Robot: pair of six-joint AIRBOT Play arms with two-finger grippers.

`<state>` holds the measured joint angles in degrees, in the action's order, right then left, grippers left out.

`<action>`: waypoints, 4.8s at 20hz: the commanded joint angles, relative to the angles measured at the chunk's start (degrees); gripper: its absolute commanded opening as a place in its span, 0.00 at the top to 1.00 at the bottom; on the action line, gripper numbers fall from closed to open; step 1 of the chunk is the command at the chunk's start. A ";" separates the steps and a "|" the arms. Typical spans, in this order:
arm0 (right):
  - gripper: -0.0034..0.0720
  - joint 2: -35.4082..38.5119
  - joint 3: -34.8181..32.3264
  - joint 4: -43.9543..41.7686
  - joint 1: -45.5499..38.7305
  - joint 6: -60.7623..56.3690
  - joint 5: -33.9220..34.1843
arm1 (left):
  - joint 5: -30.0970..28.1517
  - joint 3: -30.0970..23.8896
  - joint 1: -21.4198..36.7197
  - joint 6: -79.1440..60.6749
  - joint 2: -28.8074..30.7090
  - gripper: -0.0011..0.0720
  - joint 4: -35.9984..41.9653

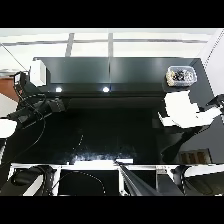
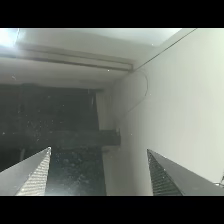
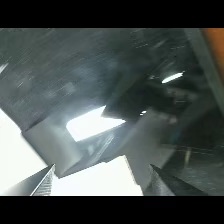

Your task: Fold the box and place the chain.

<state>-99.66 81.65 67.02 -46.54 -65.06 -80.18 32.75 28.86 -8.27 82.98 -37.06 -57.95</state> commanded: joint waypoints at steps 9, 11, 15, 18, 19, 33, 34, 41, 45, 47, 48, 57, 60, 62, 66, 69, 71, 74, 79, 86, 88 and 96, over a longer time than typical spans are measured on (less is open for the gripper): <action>0.61 -0.28 1.18 1.31 -0.46 2.16 -5.77 | -0.17 0.04 -0.02 0.00 -0.02 0.01 0.24; 0.72 0.35 1.18 0.50 -0.46 2.82 -5.70 | -0.15 0.04 -0.02 0.00 -0.02 0.01 0.22; 0.92 1.97 1.11 0.00 -0.46 3.93 -5.88 | -0.15 0.04 -0.02 -0.02 -0.02 0.01 0.22; 0.92 3.56 0.92 -4.59 -0.37 5.77 -6.36 | -0.17 0.04 -0.02 -0.02 -0.02 0.01 0.24; 0.92 4.39 0.39 -5.25 -0.09 6.25 -6.27 | -0.17 0.04 -0.02 -0.02 -0.02 0.01 0.28; 0.92 29.75 -31.50 -24.13 11.85 6.95 6.45 | -1.38 0.04 -0.02 -0.02 -0.02 0.02 3.48; 0.92 33.42 -35.91 -26.08 14.78 7.21 9.18 | -1.03 0.04 -0.02 0.00 -0.02 0.02 3.82; 0.92 55.89 -58.18 -35.89 36.83 6.40 20.52 | 1.14 0.04 -0.04 0.00 -0.11 0.02 5.81; 0.92 57.57 -64.19 -36.96 49.27 6.49 27.50 | 4.28 0.04 -0.04 -0.02 -0.92 0.02 7.96; 0.92 57.57 -64.54 -36.89 54.80 7.56 32.81 | 6.97 0.04 -0.04 0.00 -2.16 0.02 9.35; 0.92 57.57 -64.54 -36.89 57.35 9.49 34.95 | 8.15 0.04 -0.04 0.00 -2.99 0.02 10.40; 0.92 57.57 -64.54 -36.76 62.36 12.59 36.87 | 21.40 0.07 4.81 -8.81 -14.97 0.02 14.99; 0.92 57.57 -64.54 -36.74 62.38 12.59 36.65 | 29.16 0.07 4.74 -30.91 -23.12 0.02 27.93; 0.92 57.57 -64.54 -36.70 62.36 12.57 36.28 | 27.56 0.37 4.48 -38.01 -28.79 0.02 34.75; 0.92 57.57 -64.54 -36.50 62.36 12.57 36.37 | 25.33 5.01 0.46 -43.41 -39.69 0.02 36.04; 0.92 57.57 -64.54 -36.46 62.36 12.52 36.33 | 29.81 8.50 -3.10 -52.96 -45.51 0.02 41.27; 0.92 57.57 -64.54 -36.39 62.36 12.35 36.33 | 31.28 10.86 -4.48 -54.90 -48.59 0.03 42.05; 0.92 57.57 -64.54 -36.35 62.36 12.31 36.33 | 38.16 13.86 -4.26 -55.04 -51.84 0.03 38.86; 0.92 57.57 -64.54 -36.30 62.36 12.20 36.50 | 47.28 16.26 -2.69 -55.60 -54.23 0.05 28.39; 0.92 57.57 -64.54 -36.30 62.36 12.15 36.52 | 44.59 16.31 -2.29 -55.60 -54.23 0.35 27.28; 0.92 57.57 -64.54 -36.30 62.36 12.15 36.52 | 45.38 16.31 -2.29 -55.78 -54.23 0.51 27.28; 0.01 57.57 -64.52 -34.10 61.92 9.11 36.83 | 51.45 16.74 -2.29 -57.29 -54.23 0.95 27.26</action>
<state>-42.13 17.12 31.16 15.66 -53.52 -43.38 83.11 45.28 -10.61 26.02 -91.24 -30.70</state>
